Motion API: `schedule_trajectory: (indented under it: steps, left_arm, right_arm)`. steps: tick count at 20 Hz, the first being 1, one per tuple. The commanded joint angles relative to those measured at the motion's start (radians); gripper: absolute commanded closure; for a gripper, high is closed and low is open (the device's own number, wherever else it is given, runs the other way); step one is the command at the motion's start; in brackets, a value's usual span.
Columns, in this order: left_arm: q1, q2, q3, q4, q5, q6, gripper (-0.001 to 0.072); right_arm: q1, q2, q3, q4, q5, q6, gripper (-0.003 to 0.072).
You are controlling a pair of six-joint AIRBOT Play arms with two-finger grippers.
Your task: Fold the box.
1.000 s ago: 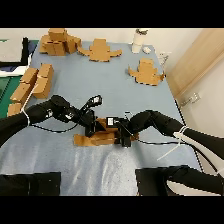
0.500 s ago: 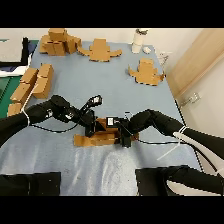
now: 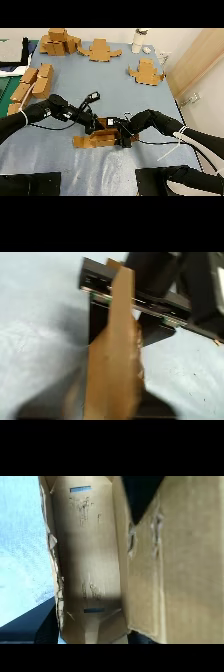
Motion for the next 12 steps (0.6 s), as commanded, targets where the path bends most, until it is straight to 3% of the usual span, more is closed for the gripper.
schedule_trajectory:
  steps: [1, 4, 7, 8, 9, 10, 12]
  left_arm:
    - [0.055, 0.021, 0.000, 0.061, -0.048, -0.154, 0.0050]
    - [0.107, 0.064, 0.000, 0.074, -0.175, -0.202, 0.0050]
    - [0.139, 0.126, 0.000, 0.200, -0.256, -0.396, 0.0075]
    - [0.142, 0.137, 0.000, 0.253, -0.292, -0.492, 0.0268]
    - [0.142, 0.142, 0.000, 0.301, -0.354, -0.554, 0.0562]
    - [0.141, 0.142, -0.001, 0.317, -0.409, -0.580, 0.0697]
    - [0.135, 0.141, -0.013, 0.306, -0.454, -0.765, 0.0698]
  right_arm:
    - [0.001, 0.000, 0.000, -0.002, 0.002, 0.001, 0.0215]
    - [0.001, -0.001, 0.000, -0.002, 0.003, 0.001, 0.0215]
    - [0.001, 0.000, 0.000, -0.002, 0.002, 0.001, 0.0215]
    - [0.001, -0.001, 0.000, -0.002, 0.002, 0.001, 0.0215]
    - [0.001, -0.001, 0.000, -0.003, 0.002, 0.001, 0.0215]
    - [0.001, -0.001, 0.000, -0.003, 0.002, 0.001, 0.0215]
    - [0.001, -0.001, 0.000, -0.003, 0.002, 0.001, 0.0215]
